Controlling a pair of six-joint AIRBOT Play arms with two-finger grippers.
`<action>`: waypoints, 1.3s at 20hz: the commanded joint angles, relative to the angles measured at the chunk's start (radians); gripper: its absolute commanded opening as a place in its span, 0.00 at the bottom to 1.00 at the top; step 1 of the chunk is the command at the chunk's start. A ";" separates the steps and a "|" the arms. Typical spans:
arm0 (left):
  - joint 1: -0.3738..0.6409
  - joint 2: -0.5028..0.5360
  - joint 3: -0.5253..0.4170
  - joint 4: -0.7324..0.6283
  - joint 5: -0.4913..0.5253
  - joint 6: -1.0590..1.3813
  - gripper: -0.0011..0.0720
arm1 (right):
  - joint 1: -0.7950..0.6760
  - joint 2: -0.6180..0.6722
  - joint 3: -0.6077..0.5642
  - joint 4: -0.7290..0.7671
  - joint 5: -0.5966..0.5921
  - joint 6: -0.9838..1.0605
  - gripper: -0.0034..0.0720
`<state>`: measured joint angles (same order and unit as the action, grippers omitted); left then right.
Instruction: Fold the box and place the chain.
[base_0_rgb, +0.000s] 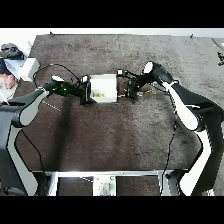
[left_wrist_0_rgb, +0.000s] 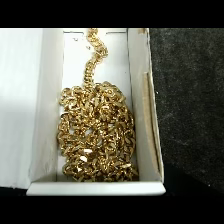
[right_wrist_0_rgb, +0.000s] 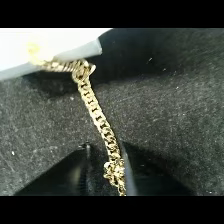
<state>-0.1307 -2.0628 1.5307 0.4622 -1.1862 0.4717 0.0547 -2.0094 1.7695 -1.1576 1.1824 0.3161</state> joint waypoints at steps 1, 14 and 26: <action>0.001 0.000 0.000 0.000 0.000 0.000 0.57 | 0.002 -0.005 0.003 -0.005 -0.012 -0.003 0.33; 0.001 0.000 0.000 0.000 0.000 0.000 0.57 | 0.019 0.391 0.003 0.175 -0.013 -0.003 0.03; 0.001 0.000 0.000 0.000 0.000 0.000 0.57 | 0.278 0.463 0.054 0.173 -0.385 0.000 0.03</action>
<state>-0.1307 -2.0628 1.5307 0.4625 -1.1862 0.4713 0.2611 -1.5429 1.8118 -0.9825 0.8742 0.3092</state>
